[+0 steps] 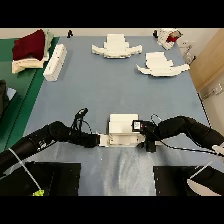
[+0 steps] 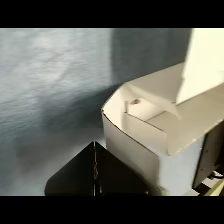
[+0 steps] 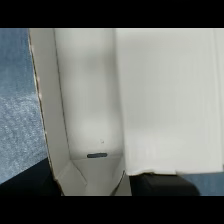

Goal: Fold the box.

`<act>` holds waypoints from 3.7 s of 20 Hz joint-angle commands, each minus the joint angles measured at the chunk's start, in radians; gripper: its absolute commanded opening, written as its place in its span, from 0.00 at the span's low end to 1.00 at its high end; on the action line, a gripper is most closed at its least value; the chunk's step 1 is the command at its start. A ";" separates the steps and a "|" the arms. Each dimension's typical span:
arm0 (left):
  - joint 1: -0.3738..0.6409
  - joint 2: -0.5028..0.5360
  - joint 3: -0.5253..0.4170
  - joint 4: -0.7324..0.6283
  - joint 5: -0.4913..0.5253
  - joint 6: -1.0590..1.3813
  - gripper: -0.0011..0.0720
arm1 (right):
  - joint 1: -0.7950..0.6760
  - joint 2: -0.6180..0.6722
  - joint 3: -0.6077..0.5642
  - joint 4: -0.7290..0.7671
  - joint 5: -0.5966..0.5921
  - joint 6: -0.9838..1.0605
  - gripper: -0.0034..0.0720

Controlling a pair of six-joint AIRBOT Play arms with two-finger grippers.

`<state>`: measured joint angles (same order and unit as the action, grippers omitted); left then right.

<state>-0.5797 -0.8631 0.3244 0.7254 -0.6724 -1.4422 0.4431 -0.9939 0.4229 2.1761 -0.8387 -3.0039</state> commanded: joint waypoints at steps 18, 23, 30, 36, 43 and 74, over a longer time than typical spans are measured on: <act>-0.044 0.061 0.063 -0.134 0.078 0.037 0.57 | 0.001 0.000 0.000 0.000 0.000 0.000 0.70; -0.093 0.012 0.118 -0.135 0.078 0.002 0.57 | 0.001 0.000 0.000 0.000 0.000 0.000 0.70; -0.278 -0.138 0.293 0.337 -0.020 -0.546 0.57 | 0.001 0.000 0.000 0.000 0.000 0.000 0.70; -0.394 -0.254 0.456 0.617 -0.156 -0.856 0.57 | 0.000 0.000 0.000 0.000 0.000 0.000 0.70; -0.468 -0.360 0.590 0.711 -0.303 -0.953 0.57 | 0.001 0.000 0.000 0.000 0.000 0.000 0.70; -0.425 -0.236 0.792 0.774 -0.642 -0.860 0.47 | 0.001 0.000 0.000 0.000 0.000 0.000 0.70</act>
<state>-1.0286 -1.1629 1.0920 1.4258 -1.1706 -2.2887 0.4431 -0.9939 0.4229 2.1761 -0.8387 -3.0035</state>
